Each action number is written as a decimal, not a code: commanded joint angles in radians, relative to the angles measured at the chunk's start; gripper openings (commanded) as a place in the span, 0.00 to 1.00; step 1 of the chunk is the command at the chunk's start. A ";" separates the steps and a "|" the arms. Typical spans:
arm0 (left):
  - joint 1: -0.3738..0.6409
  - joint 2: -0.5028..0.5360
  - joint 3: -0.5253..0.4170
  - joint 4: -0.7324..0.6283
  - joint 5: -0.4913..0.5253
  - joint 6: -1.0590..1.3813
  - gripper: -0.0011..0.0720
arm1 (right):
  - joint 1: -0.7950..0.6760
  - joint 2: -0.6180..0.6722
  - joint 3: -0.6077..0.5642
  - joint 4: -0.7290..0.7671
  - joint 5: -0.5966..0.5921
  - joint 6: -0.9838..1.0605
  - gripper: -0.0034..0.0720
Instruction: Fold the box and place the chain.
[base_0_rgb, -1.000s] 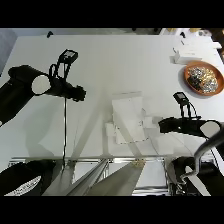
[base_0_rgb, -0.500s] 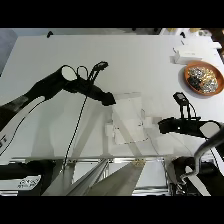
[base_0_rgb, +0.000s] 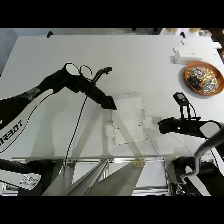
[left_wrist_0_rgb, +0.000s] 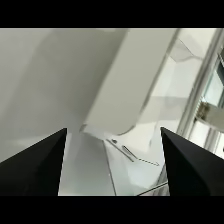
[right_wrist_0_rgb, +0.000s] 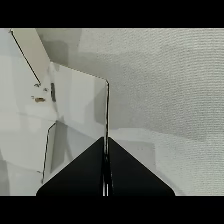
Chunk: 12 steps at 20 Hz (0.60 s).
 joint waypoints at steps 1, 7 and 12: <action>-0.060 -0.013 -0.011 -0.003 -0.024 0.059 0.89 | 0.001 0.001 0.000 0.000 0.000 0.000 0.06; -0.128 -0.025 -0.011 0.028 0.072 0.076 0.69 | 0.001 0.001 0.000 0.000 0.001 0.000 0.06; -0.129 -0.025 -0.011 0.069 0.081 0.079 0.19 | 0.001 0.001 0.000 0.000 0.001 0.000 0.06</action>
